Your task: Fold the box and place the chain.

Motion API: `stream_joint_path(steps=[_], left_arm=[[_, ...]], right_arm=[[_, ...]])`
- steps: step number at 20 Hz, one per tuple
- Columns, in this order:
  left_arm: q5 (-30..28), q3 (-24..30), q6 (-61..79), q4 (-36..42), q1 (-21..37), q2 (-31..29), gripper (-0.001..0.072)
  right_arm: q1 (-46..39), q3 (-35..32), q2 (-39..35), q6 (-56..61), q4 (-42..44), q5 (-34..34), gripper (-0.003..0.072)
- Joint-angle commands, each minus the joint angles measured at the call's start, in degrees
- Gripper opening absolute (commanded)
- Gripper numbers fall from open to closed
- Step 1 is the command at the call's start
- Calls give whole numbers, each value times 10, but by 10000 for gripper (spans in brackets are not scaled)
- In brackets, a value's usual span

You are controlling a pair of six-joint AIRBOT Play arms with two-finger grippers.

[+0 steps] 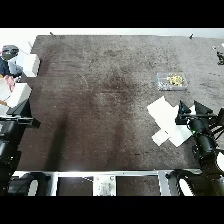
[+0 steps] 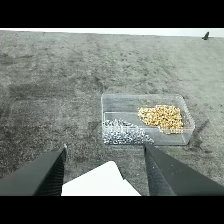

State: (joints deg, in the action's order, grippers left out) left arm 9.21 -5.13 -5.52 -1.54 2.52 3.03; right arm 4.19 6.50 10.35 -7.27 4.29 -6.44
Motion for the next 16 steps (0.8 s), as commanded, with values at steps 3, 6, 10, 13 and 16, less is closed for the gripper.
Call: stream_joint_path(steps=[3, 6, 10, 13, 16], left_arm=[[0, 0, 0, 0, 0, 0, 13], [0, 0, 0, 0, 0, 0, 13], [0, 0, 0, 0, 0, 0, 13], [3, 0, 0, 0, 0, 0, 13], [3, 0, 0, 0, 0, 0, 12]], right_arm=[[0, 1, 0, 0, 0, 0, 528], [0, 4, 0, 9, -2, 16, 528], [0, 40, 32, 15, 17, 16, 528], [-1, 96, 102, 14, 17, -1, 528], [-44, 173, 210, 15, 38, 12, 528]])
